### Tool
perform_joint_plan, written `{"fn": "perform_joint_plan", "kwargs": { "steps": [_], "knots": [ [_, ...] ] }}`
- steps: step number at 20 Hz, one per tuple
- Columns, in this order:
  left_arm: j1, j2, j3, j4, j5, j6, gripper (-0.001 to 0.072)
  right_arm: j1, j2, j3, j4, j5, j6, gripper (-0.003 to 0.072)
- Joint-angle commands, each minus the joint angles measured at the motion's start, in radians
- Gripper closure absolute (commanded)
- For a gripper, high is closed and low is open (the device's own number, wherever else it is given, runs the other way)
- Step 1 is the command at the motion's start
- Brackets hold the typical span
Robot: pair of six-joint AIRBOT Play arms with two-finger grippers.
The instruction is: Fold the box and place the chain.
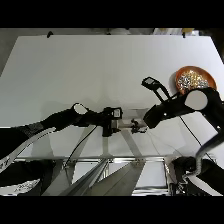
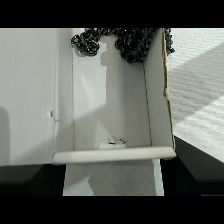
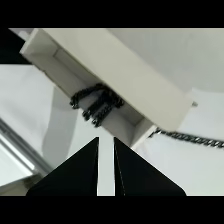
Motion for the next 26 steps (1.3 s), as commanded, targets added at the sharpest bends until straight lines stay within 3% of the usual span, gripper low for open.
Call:
{"fn": "perform_joint_plan", "kwargs": {
  "steps": [1,3,5,8,11,14,19,24,26],
  "knots": [
    [0.000,0.001,0.000,0.000,0.000,0.000,0.0337,0.063,0.079,-0.095,-0.006,-0.040,0.169,0.0588],
    [0.000,0.001,0.000,0.000,0.000,0.000,0.0337,0.149,0.098,-0.200,-0.007,-0.167,0.282,0.0541],
    [0.000,0.001,0.000,0.000,0.000,0.000,0.0337,0.239,0.098,-0.285,-0.011,-0.341,0.400,0.0330],
    [0.000,0.001,0.000,0.000,0.000,0.000,0.0337,0.369,0.095,-0.348,-0.084,-0.550,0.564,0.0316],
    [0.000,0.001,0.000,0.000,0.000,0.000,0.0337,0.443,0.053,-0.350,-0.282,-0.562,0.826,0.0317],
    [0.000,0.001,0.000,0.000,0.000,0.000,0.0337,0.475,0.007,-0.350,-0.392,-0.580,0.955,0.0317],
    [0.000,0.001,0.000,0.000,0.000,0.000,0.0337,0.475,-0.004,-0.350,-0.434,-0.590,1.040,0.0403],
    [0.000,0.001,0.000,0.000,0.000,0.000,0.0337,0.478,-0.002,-0.350,-0.418,-0.583,1.062,0.0662],
    [0.000,0.001,0.000,0.000,0.000,0.000,0.0337,0.509,0.018,-0.350,-0.415,-0.580,1.062,0.0669]
  ]
}}
